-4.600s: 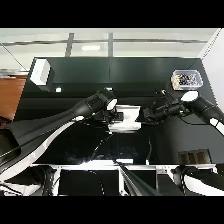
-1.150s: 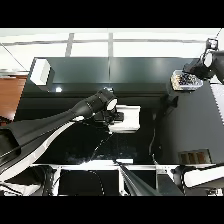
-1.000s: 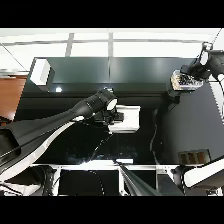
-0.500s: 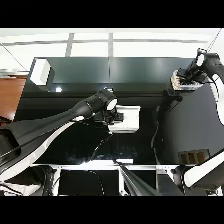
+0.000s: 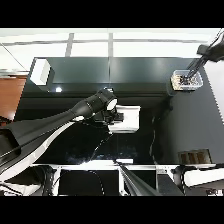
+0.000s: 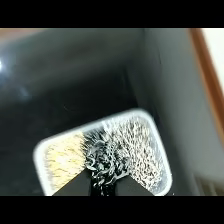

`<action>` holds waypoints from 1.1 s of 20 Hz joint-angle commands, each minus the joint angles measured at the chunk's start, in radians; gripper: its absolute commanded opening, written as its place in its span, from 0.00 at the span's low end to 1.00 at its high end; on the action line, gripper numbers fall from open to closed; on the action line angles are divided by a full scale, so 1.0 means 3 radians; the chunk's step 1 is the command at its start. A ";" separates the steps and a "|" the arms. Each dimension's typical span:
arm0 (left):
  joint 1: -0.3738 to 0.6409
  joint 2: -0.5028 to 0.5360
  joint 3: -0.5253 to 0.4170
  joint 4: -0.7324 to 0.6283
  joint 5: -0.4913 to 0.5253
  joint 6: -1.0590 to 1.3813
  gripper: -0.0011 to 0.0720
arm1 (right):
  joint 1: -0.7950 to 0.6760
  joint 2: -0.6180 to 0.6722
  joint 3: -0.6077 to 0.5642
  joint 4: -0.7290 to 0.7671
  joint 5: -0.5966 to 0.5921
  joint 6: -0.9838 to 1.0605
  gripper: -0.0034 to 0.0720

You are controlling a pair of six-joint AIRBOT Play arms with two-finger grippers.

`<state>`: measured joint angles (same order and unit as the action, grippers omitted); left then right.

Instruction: Fold the box and place the chain.

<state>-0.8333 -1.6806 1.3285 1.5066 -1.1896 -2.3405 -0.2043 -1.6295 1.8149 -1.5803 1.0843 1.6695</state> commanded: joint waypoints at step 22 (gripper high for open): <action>0.0001 -0.0001 0.0003 0.0000 -0.0001 0.0000 0.05 | 0.0056 0.2667 -0.1831 0.3124 0.1399 -0.1733 0.06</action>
<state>-0.8333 -1.6806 1.3285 1.5063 -1.1900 -2.3409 -0.1997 -0.8558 1.3895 -0.8028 1.4216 1.2049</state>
